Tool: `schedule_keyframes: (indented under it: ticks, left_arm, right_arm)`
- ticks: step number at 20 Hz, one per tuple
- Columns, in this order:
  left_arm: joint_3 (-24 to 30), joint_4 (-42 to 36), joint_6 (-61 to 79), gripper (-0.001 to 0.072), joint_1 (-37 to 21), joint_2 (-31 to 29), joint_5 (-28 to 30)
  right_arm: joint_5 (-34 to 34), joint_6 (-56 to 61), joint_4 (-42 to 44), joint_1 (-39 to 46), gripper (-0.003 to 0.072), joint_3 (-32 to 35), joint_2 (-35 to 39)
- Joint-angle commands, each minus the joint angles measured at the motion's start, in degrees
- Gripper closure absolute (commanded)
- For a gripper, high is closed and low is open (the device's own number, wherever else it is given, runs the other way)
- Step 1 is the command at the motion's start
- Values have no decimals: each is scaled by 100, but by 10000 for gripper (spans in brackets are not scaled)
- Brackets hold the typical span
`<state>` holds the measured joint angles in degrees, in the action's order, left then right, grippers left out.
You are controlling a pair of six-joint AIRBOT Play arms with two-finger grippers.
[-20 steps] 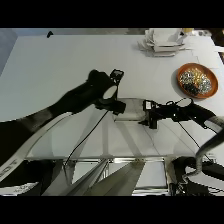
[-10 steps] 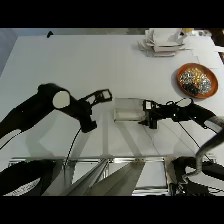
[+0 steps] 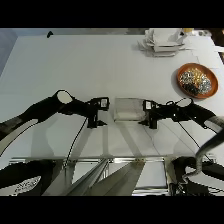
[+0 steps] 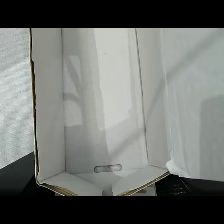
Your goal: Fold the box and place the chain.
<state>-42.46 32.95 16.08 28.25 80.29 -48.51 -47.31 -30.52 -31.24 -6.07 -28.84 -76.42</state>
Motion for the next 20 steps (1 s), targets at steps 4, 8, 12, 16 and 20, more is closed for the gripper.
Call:
schedule_keyframes:
  ticks: [4,8,12,16,20]
  left_arm:
    - [26,-1021,1832,10,-28,398,389]
    - [24,-1432,1867,9,-35,529,671]
    - [24,-1585,2511,9,81,601,616]
    - [24,-1886,2616,9,179,634,579]
    - [22,-1906,2614,9,273,743,455]
  right_arm:
    - [-2,2,0,-4,138,0,0]
    - [-2,2,0,-4,138,0,0]
    - [-2,2,0,-7,138,0,0]
    - [-2,2,0,-7,138,0,0]
    - [-4,2,0,-4,138,0,0]
